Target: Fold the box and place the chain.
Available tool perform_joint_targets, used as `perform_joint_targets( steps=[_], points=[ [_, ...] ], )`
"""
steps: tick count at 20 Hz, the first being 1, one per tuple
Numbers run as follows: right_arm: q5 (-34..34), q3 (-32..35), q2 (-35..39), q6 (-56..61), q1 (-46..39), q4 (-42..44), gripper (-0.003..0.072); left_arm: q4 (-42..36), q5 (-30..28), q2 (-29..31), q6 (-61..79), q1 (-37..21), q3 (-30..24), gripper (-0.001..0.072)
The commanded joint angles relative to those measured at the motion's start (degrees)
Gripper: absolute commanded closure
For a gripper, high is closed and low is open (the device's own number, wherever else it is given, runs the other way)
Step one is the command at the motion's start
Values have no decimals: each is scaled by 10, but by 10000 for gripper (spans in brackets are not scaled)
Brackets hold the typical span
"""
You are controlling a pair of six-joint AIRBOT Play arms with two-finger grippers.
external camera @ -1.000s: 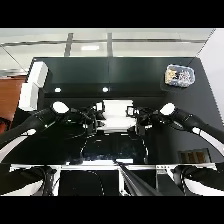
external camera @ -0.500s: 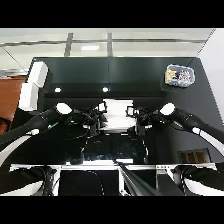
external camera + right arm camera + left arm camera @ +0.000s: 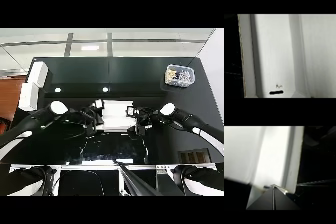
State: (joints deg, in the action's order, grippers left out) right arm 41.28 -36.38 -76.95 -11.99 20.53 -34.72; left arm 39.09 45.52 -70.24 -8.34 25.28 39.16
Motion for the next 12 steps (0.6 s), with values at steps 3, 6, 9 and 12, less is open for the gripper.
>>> perform_joint_targets(
  steps=[3,6,9,12],
  points=[
    [0,0,0,0,0,0,601,197,25,118,-442,-88,-4,685],
    [0,0,0,0,0,0,601,204,80,111,-676,-178,-14,684],
    [0,0,0,0,0,0,601,51,181,61,-670,-260,-55,683],
    [0,0,0,0,0,0,601,-9,196,0,-625,-273,-73,684]
  ],
)
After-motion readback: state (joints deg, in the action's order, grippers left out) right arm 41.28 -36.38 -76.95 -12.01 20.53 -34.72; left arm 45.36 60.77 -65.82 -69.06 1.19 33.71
